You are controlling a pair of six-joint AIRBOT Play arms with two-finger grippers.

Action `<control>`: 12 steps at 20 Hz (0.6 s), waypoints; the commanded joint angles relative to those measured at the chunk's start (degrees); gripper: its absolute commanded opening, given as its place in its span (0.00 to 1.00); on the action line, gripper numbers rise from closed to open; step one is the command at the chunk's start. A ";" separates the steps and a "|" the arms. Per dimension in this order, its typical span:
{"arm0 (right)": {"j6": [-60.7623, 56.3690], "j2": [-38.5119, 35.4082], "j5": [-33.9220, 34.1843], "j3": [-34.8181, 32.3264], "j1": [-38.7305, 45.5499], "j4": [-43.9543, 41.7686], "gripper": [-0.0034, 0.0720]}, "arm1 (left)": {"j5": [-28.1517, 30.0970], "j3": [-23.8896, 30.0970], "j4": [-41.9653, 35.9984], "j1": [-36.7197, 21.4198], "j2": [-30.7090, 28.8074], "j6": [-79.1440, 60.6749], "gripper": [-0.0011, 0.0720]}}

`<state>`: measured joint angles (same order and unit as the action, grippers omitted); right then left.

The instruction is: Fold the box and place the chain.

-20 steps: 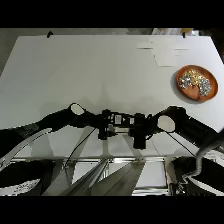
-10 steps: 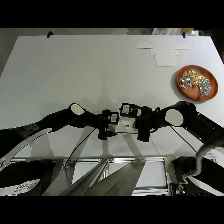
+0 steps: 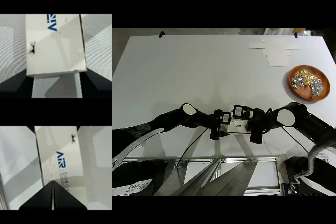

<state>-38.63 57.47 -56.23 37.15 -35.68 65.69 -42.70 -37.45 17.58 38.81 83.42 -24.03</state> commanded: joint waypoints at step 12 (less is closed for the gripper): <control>0.13 3.13 0.13 -1.27 0.04 -0.24 0.07 | 0.00 -0.04 0.00 -0.02 -0.04 0.02 0.30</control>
<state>-38.50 60.29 -56.03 35.94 -35.62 65.47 -42.70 -37.45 17.63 38.81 83.42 -24.08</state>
